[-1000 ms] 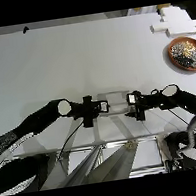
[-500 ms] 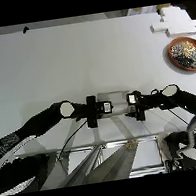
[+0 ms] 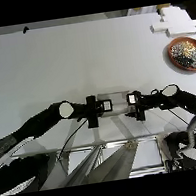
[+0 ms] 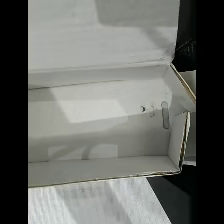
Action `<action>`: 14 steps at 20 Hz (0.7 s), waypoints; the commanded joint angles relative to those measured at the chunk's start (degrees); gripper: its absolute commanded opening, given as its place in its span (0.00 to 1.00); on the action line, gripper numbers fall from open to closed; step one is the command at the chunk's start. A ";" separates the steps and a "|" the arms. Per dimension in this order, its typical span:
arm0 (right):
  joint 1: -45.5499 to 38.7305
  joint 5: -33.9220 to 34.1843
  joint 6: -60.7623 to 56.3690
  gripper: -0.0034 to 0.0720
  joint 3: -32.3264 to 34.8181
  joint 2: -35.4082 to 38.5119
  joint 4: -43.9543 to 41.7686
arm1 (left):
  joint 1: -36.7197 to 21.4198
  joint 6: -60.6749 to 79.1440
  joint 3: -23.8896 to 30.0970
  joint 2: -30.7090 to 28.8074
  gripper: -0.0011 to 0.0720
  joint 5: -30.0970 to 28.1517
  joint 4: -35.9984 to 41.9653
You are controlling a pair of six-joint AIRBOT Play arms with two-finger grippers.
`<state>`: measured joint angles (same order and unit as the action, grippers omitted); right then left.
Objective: Fold the box and place the chain.
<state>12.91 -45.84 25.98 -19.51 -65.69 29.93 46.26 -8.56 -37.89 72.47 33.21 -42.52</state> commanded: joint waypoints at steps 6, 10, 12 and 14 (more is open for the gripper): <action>0.00 0.00 0.00 0.46 0.02 0.02 -0.02 | -7.43 -33.97 0.02 -13.66 0.02 12.98 -19.80; 0.00 0.00 0.00 0.46 0.02 0.02 0.00 | -10.84 -56.54 0.02 -20.11 0.02 16.39 -27.34; 0.00 0.00 0.00 0.46 0.02 0.02 -0.02 | -12.66 -68.02 0.13 -19.74 0.02 18.60 -27.41; 0.00 0.00 0.00 0.46 0.02 0.02 -0.02 | -13.14 -76.52 0.83 -17.88 0.02 18.73 -27.36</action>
<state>12.91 -45.80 25.96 -19.49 -65.69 29.93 34.63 -68.01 -37.56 54.28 49.76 -67.79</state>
